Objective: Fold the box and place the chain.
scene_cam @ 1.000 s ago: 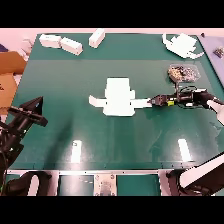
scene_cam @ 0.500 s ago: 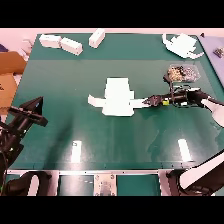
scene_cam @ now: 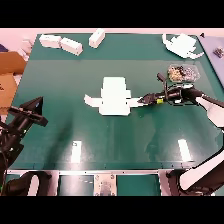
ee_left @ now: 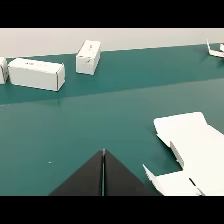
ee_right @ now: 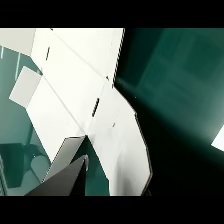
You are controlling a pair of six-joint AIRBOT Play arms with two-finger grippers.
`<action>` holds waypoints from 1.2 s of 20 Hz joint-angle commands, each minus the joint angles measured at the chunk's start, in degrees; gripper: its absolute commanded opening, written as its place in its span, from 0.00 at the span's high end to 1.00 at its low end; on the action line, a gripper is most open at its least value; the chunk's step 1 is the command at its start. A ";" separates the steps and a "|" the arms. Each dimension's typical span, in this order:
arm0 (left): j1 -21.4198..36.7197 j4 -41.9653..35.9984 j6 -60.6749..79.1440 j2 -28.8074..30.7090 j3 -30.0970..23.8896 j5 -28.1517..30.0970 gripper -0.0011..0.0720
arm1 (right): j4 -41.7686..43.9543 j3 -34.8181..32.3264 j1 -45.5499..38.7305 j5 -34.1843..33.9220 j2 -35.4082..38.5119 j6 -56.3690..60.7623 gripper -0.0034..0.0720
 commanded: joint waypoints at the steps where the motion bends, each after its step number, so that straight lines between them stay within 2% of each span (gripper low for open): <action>1: 0.02 0.02 0.02 0.04 0.02 0.00 0.96 | -0.15 2.10 2.05 -0.81 -1.20 2.80 0.51; 3: 0.02 0.02 0.02 0.04 0.02 0.02 0.96 | -0.90 3.10 3.02 -1.03 -1.49 3.04 0.51; 4: 0.02 0.02 0.02 0.04 0.02 0.04 0.96 | -1.01 3.19 3.34 -1.68 -1.51 3.10 0.54; 6: 0.02 0.02 0.02 0.04 0.02 0.04 0.96 | -2.23 3.17 3.58 -2.80 -1.73 4.74 0.74; 9: 0.02 0.04 0.02 0.04 0.02 0.04 0.96 | -2.45 3.19 3.56 -2.78 -1.86 4.94 0.94; 15: 0.02 -2.43 -0.04 0.04 0.04 -0.07 0.96 | -2.51 3.56 3.13 -0.26 -1.77 6.12 0.94; 19: 0.00 -3.39 -3.37 -0.42 0.02 -3.93 0.96 | -2.56 3.63 2.32 1.27 -1.31 8.11 0.95; 21: 0.00 -1.11 -9.40 -3.17 0.04 -4.92 0.96 | -2.54 3.67 2.08 1.18 -0.20 8.59 0.95; 23: 0.00 0.90 -12.96 -9.27 0.50 -8.50 0.95 | -2.54 3.65 1.46 0.94 1.18 8.85 0.95; 24: 0.00 1.42 -13.07 -13.00 1.60 -10.75 0.85 | -2.54 3.65 1.01 0.72 1.64 8.87 0.95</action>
